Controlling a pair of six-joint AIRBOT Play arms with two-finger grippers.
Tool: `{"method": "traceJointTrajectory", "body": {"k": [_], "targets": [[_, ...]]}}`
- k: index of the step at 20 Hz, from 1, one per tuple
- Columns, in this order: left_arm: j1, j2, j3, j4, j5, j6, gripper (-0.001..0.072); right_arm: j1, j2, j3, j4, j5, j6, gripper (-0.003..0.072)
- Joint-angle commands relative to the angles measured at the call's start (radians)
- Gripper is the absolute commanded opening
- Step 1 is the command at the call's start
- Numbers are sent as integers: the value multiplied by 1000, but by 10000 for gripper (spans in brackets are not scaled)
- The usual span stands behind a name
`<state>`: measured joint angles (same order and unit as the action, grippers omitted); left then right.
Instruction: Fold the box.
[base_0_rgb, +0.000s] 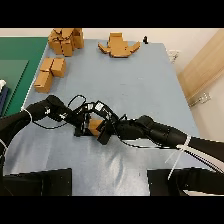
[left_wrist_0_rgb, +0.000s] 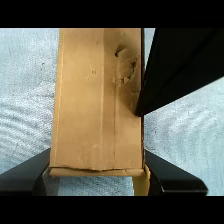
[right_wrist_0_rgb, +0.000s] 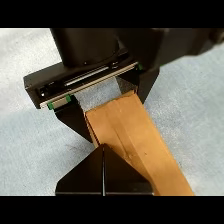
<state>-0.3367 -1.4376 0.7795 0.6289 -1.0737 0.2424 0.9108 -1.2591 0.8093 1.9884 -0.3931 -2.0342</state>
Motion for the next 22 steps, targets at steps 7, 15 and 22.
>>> {"method": "traceJointTrajectory", "body": {"k": [7, 15, 22], "targets": [[0, -1, 0, 0, -4, 0, 249, 1, 107, 2, -53, 55, -19, 6], [14, 61, 30, 0, 157, -272, 29, -106, 277, -13, -565, -148, 425, 6], [220, 269, 30, 118, 762, -709, 29, -192, 348, -61, -672, -173, 491, 6]]}}
